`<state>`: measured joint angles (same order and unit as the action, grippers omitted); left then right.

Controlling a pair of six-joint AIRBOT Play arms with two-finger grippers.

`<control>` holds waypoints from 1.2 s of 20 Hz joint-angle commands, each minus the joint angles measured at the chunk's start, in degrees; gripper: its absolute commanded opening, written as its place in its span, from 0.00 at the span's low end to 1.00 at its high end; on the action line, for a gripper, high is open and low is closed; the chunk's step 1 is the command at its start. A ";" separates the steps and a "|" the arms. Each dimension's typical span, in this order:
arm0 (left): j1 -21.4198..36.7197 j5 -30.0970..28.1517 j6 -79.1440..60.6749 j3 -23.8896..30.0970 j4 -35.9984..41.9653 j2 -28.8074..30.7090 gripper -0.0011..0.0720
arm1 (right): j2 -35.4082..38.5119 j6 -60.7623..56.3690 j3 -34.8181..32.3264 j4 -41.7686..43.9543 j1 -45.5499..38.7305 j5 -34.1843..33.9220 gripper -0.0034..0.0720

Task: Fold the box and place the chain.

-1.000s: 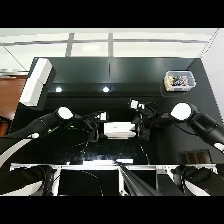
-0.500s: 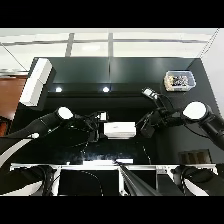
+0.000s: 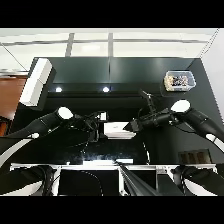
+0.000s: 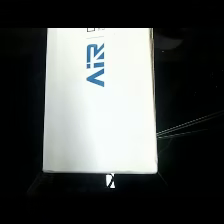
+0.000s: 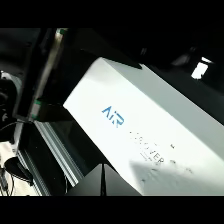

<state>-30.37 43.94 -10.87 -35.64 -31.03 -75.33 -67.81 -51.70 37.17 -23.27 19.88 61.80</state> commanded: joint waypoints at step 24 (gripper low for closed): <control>0.00 -0.02 0.00 -0.04 0.00 -0.02 0.62 | -2.58 -1.01 -0.02 -3.58 0.31 -1.73 0.07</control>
<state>-30.37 43.97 -10.74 -35.64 -30.98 -75.33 -72.10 -53.01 37.06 -27.07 21.91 56.45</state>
